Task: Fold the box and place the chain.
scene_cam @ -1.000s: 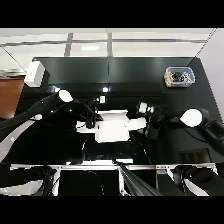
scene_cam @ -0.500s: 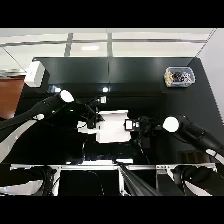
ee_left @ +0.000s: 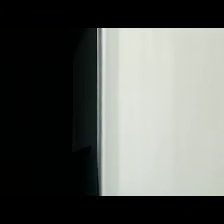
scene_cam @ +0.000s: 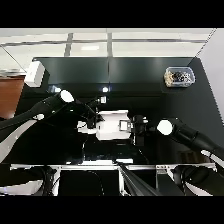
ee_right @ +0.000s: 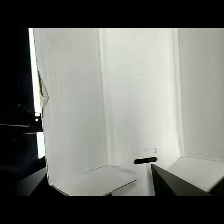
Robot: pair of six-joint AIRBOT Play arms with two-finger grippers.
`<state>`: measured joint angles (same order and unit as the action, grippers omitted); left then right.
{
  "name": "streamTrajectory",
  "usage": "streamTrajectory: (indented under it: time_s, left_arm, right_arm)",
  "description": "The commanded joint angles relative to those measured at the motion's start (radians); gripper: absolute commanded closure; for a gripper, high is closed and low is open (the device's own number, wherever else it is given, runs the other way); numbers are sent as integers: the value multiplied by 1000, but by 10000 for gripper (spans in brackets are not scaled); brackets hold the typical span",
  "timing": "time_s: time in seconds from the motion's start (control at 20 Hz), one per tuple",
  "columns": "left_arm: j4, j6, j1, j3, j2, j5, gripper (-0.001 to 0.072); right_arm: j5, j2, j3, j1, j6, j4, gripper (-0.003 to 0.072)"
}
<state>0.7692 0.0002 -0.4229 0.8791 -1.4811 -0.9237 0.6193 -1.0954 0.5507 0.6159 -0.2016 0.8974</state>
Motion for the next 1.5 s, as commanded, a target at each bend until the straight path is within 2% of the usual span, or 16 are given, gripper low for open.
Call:
streamTrajectory:
  time_s: [0.0, 0.1, 0.35, 0.6, 0.85, 1.0, 1.45]
  left_arm:
    - [0, 0, 0, 0, -1, 0, 680]
    - [0, 0, 0, 0, -1, 0, 680]
    - [0, 0, 0, 0, -1, 0, 680]
    - [0, 0, 0, 0, -1, 0, 680]
    - [0, 0, 0, 0, 0, -4, 680]
    - [8, 0, 0, 8, 0, -29, 680]
    - [8, -3, 0, 19, -8, -53, 680]
  right_arm:
    - [-59, 32, 13, 3, 0, 32, -30]
    - [-55, 48, 24, 0, -1, 65, -30]
    - [-56, 47, 37, -43, 1, 28, -30]
    - [-48, 21, 42, -142, 188, -215, -30]
    - [26, -61, 49, -172, 395, -447, -30]
    - [114, -101, 48, -173, 397, -422, -30]
    - [77, -193, 48, -165, 449, -414, -29]
